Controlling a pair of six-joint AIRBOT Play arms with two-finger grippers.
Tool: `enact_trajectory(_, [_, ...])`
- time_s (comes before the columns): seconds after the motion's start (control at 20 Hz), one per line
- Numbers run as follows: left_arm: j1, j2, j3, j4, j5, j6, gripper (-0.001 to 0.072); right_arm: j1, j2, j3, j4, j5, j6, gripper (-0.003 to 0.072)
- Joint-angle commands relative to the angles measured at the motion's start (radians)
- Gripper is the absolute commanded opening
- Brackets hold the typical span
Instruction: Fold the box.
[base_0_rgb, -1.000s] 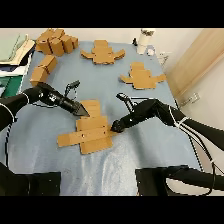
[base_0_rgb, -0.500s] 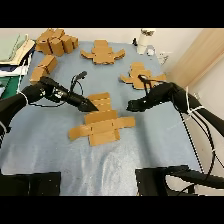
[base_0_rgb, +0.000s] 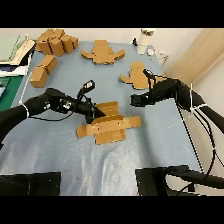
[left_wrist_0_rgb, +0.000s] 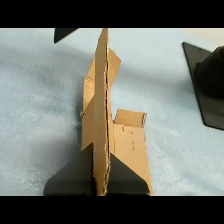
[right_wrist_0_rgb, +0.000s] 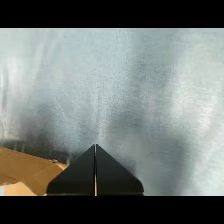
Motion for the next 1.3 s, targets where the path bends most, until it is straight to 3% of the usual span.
enact_trajectory(0.0, [-0.045,0.014,-0.065,-0.010,0.076,0.108,0.0007,-0.001,0.000,0.002,0.027,0.059,0.003,0.0005])
enact_trajectory(0.35, [-0.050,0.013,-0.083,-0.005,0.078,0.106,0.0009,0.000,0.000,0.002,0.036,0.075,0.003,0.0005])
enact_trajectory(0.55, [0.003,0.035,-0.063,0.002,0.017,0.059,0.0009,0.025,0.000,0.002,0.035,0.077,0.000,0.0005])
enact_trajectory(0.75, [0.008,0.032,-0.061,0.113,-0.008,-0.029,0.0010,0.057,0.000,0.002,0.032,0.094,-0.006,0.0005])
enact_trajectory(1.25, [0.012,-0.002,-0.061,0.114,-0.050,-0.038,0.0011,0.060,0.000,0.002,0.031,0.110,-0.006,0.0005])
